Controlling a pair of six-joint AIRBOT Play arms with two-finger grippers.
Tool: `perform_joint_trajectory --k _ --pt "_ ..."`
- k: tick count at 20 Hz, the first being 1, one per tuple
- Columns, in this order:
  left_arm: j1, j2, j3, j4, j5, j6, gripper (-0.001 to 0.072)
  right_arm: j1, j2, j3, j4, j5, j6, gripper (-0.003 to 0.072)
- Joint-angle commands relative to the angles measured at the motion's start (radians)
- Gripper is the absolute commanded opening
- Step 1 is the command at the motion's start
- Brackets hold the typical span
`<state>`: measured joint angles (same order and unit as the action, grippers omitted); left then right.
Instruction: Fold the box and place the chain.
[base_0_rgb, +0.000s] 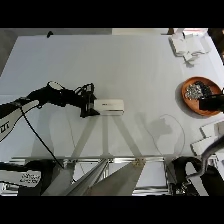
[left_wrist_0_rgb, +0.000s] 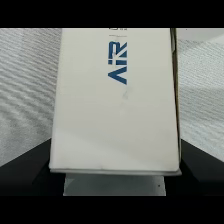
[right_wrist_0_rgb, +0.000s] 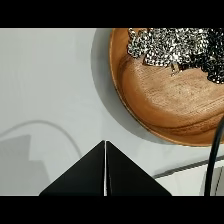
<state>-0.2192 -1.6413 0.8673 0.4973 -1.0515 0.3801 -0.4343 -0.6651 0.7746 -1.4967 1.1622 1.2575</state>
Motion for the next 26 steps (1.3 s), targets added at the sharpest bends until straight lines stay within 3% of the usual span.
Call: perform_joint_trajectory --k 1,5,10,14,18,22,26 --pt "-0.001 0.000 0.000 0.000 0.000 -0.003 0.0012 -0.010 0.002 0.000 0.032 0.004 0.008 0.0009" --pt "-0.001 0.057 0.000 0.000 -0.009 -0.024 0.0006 -0.010 0.002 0.000 0.064 0.005 0.008 0.0009" --pt "-0.003 0.338 0.000 0.059 0.074 -0.132 0.0004 -0.010 0.002 0.000 0.069 0.005 0.008 0.0009" --pt "-0.029 0.620 0.000 0.193 0.248 -0.346 0.0004 -0.010 0.002 0.000 0.074 0.006 0.008 0.0009" --pt "-0.021 0.819 0.000 0.521 0.421 -0.766 0.0004 -0.010 0.002 0.000 0.119 0.006 0.007 0.0009" --pt "0.096 0.896 0.000 0.889 0.418 -1.307 0.0006 -0.010 0.002 0.000 0.139 0.009 0.007 0.0009" --pt "0.318 0.860 0.000 0.902 0.408 -1.552 0.0008 -0.010 0.002 0.000 0.139 0.009 0.006 0.0009"
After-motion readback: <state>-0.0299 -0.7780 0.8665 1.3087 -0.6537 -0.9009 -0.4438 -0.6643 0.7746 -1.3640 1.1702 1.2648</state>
